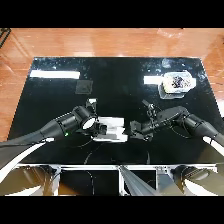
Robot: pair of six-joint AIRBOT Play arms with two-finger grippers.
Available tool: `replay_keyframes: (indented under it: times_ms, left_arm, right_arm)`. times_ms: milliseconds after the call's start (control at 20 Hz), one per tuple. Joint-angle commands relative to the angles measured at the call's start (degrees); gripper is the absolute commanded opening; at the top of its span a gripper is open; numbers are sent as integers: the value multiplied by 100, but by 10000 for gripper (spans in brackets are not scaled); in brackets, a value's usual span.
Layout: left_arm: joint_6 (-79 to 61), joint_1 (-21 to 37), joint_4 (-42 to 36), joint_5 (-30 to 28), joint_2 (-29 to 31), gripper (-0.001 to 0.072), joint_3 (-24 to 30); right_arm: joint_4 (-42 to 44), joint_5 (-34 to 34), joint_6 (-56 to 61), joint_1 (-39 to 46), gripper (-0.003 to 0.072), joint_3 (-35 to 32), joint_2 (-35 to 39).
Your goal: Fold the box and place the chain.
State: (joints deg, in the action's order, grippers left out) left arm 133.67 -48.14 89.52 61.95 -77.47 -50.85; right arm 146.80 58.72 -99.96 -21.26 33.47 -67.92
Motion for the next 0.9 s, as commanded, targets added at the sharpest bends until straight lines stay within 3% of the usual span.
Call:
replay_keyframes:
  times_ms: [0, 300, 350, 450, 850]
  left_arm:
    - [0, 4, 2, -15, -2, 23, -4]
    - [0, 4, 2, -15, -2, 23, -4]
    - [0, 4, 2, -15, -2, 23, -4]
    - [0, 4, 2, -15, -2, 22, -4]
    - [-2, 4, 7, -33, -2, 23, -4]
  right_arm:
    - [15, 111, -31, -105, 617, 118, -9]
    - [17, -291, 225, -621, 568, 118, -9]
    - [13, -356, 225, -710, 487, 133, -9]
    - [11, -501, 289, -861, 466, 195, -9]
    - [-538, -1040, 1047, -1224, 463, 337, -9]
